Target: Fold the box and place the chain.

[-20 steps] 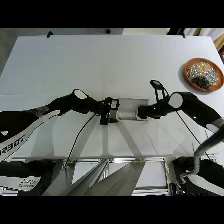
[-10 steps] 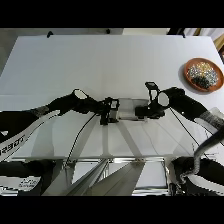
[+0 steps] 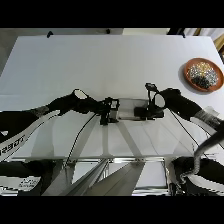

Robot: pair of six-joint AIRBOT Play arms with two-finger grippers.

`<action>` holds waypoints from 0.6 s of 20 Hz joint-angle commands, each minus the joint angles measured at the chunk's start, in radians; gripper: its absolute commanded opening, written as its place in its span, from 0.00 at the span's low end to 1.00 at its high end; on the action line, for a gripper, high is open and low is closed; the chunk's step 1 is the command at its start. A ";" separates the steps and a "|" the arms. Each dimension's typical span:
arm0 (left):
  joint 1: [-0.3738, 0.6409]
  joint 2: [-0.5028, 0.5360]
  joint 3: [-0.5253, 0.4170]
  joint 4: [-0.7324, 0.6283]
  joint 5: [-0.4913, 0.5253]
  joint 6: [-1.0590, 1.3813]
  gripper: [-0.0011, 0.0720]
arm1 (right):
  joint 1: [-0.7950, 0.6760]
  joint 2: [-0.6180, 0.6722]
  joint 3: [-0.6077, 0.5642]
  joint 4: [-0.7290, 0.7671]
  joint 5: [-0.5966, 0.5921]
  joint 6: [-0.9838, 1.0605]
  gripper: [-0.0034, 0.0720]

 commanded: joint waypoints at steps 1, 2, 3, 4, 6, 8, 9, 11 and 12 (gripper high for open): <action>0.000 0.000 0.001 0.000 0.000 0.001 0.21 | 0.020 -0.011 0.001 -0.013 -0.006 0.016 0.14; 0.000 0.000 0.001 0.000 0.000 0.001 0.21 | 0.020 -0.011 0.001 -0.013 -0.006 0.016 0.08; 0.000 0.000 0.001 0.000 0.000 0.001 0.21 | 0.020 -0.011 0.001 -0.013 -0.006 0.016 0.06; 0.000 0.000 0.001 0.000 0.000 0.001 0.21 | 0.020 -0.011 0.001 -0.014 -0.006 0.016 0.06; 0.000 0.000 0.001 0.000 0.000 0.001 0.21 | 0.020 -0.011 0.001 -0.019 -0.006 0.016 0.06; 0.000 0.000 0.001 0.000 0.000 0.001 0.21 | 0.020 -0.011 0.001 -0.023 -0.007 0.015 0.12; 0.000 0.000 0.001 0.000 0.000 0.001 0.21 | 0.020 -0.011 0.001 -0.024 -0.013 0.015 0.31; 0.000 0.000 0.001 0.000 0.000 0.001 0.21 | 0.020 -0.010 0.001 -0.024 -0.021 0.015 0.47; 0.000 0.000 0.001 0.000 0.000 0.001 0.21 | 0.020 -0.010 0.001 -0.024 -0.024 0.015 0.47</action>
